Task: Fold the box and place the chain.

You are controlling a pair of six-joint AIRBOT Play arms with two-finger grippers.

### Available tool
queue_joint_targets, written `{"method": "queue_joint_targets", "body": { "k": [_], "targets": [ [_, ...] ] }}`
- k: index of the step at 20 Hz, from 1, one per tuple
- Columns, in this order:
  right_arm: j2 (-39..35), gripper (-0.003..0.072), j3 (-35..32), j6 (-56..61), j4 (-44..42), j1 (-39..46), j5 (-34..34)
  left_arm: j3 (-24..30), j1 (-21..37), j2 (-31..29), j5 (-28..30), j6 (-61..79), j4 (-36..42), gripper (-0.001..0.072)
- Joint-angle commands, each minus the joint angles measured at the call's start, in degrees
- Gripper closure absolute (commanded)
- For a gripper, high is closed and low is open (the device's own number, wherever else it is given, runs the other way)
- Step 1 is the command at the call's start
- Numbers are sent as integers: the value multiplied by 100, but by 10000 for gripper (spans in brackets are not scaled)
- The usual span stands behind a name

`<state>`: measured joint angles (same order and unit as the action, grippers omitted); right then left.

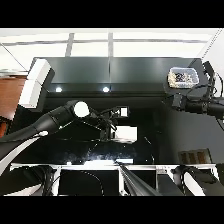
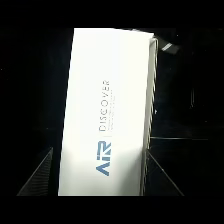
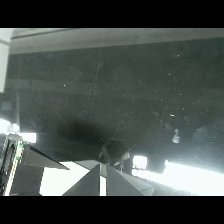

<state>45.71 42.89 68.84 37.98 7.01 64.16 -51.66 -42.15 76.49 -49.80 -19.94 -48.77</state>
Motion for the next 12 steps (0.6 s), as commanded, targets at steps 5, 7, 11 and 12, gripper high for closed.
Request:
{"method": "queue_joint_targets", "body": {
  "k": [5, 7, 11, 12],
  "targets": [
    [-2, 635, 4, -2, 2, 11, -11, 0, -149, 46, 9, -127, -50, 1],
    [-2, 635, 4, -2, 2, 11, -11, 0, -166, 79, 79, -127, -55, 0],
    [-2, 635, 4, -2, 2, 11, -11, 0, -192, 79, 177, -129, -103, -1],
    [-2, 635, 4, -2, 2, 13, -11, 0, -201, 79, 177, -129, -173, -1]
  ]
}}
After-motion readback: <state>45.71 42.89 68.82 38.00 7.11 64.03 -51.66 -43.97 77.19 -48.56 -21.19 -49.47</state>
